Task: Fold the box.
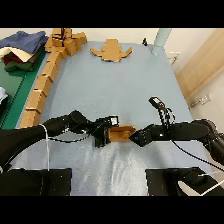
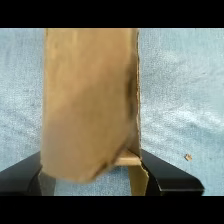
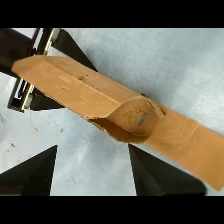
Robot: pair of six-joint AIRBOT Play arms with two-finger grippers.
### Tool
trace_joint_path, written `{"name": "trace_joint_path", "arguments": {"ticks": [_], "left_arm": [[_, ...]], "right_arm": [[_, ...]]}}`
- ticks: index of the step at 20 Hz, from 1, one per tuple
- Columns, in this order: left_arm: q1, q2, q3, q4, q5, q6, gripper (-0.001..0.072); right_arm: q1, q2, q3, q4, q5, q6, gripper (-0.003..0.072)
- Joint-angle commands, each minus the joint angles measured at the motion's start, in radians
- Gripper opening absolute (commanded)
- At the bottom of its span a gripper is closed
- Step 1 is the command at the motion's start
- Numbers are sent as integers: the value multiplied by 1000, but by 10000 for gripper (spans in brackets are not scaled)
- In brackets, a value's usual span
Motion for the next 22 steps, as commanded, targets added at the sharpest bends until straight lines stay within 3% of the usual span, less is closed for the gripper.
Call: {"name": "trace_joint_path", "arguments": {"ticks": [1,4,6,13,14,16,22], "left_arm": [[0,0,1,0,-1,4,592],[0,0,2,0,0,4,613],[2,0,5,0,3,3,681],[2,0,5,0,1,4,679],[2,0,5,0,1,3,655],[2,0,5,0,3,4,459],[2,0,5,0,3,4,460]], "right_arm": [[1,1,1,3,-1,79,720],[1,0,1,3,2,79,720],[1,-1,1,3,2,79,720],[1,-1,1,3,2,79,720],[1,-1,1,3,2,79,720],[1,-1,1,3,2,79,720],[1,-1,1,3,2,79,720]]}}
